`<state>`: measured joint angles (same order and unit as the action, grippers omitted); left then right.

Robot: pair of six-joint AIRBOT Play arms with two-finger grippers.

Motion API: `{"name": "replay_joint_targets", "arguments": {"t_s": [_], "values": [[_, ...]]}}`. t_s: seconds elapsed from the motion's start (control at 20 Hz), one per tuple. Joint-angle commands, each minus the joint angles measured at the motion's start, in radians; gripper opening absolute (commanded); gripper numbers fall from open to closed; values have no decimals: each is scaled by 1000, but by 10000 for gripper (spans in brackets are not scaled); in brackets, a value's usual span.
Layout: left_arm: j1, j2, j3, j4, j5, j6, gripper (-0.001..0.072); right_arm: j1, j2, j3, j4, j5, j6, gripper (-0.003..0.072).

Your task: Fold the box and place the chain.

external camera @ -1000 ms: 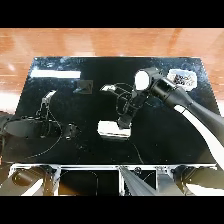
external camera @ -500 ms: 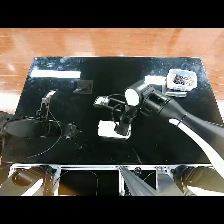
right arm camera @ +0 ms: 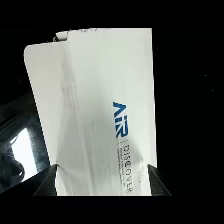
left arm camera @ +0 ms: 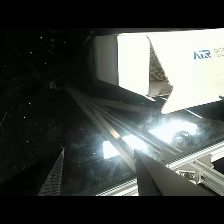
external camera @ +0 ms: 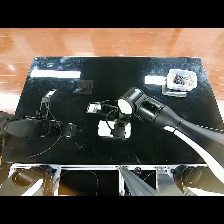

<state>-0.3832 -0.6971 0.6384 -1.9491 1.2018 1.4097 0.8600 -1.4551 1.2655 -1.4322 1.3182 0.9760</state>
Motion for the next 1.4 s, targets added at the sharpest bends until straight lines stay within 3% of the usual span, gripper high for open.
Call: {"name": "replay_joint_targets", "arguments": {"t_s": [0.0,0.1,0.75,0.8,0.85,1.35], "values": [[1,1,0,0,-3,0,547,4,0,0,-6,-6,-2,720],[1,1,0,0,-3,0,547,4,0,0,-6,-6,-2,563],[1,1,-1,11,3,0,547,-25,0,0,-4,-16,-56,559],[1,1,-1,25,3,0,547,-25,0,0,-6,-23,-57,437],[1,1,-3,42,2,0,547,-25,0,0,-5,-32,-57,375],[1,1,-5,60,5,-3,547,-24,-2,0,-5,-70,-49,374]]}}
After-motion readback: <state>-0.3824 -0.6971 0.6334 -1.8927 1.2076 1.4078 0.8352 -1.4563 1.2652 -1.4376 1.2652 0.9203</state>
